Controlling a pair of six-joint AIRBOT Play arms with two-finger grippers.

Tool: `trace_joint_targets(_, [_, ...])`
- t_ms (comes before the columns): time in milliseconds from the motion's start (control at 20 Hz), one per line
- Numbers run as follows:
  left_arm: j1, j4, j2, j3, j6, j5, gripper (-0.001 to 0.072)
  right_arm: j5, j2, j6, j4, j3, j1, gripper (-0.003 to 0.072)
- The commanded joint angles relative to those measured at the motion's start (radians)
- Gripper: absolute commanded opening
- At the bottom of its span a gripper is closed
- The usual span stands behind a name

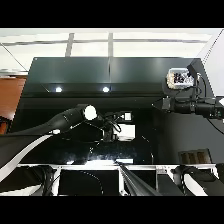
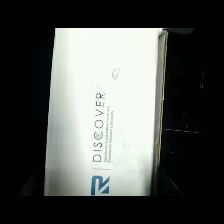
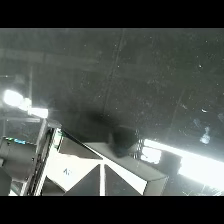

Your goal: Fold the box and place the chain.

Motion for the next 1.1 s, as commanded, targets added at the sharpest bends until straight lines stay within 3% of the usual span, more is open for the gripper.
trace_joint_targets(0, [-0.003,0.002,-0.008,0.001,-0.003,0.004,0.0572,-0.007,0.001,0.0,0.001,0.0,0.0,0.0048])
trace_joint_targets(50, [0.0,0.004,-0.008,0.001,-0.004,-0.001,0.0435,-0.01,0.001,0.0,0.001,0.0,0.0,0.0048])
trace_joint_targets(100, [0.008,0.005,-0.007,0.001,-0.012,-0.007,0.0393,-0.009,0.001,0.0,0.001,0.0,-0.001,0.0047])
trace_joint_targets(350, [0.156,0.091,0.05,0.002,-0.215,-0.053,0.0393,-0.01,0.001,0.001,0.005,0.001,-0.001,0.0047])
trace_joint_targets(700, [0.612,0.132,0.108,0.043,-0.394,-0.08,0.0393,-0.011,0.001,0.001,0.005,0.001,-0.001,0.0047])
trace_joint_targets(900, [0.83,0.319,0.08,0.191,-0.544,-0.069,0.0395,-0.016,0.001,0.008,0.005,0.001,0.0,0.0048])
trace_joint_targets(1050, [0.953,0.385,-0.04,0.372,-0.649,-0.087,0.0395,-0.016,0.001,0.008,0.005,0.001,0.0,0.0048])
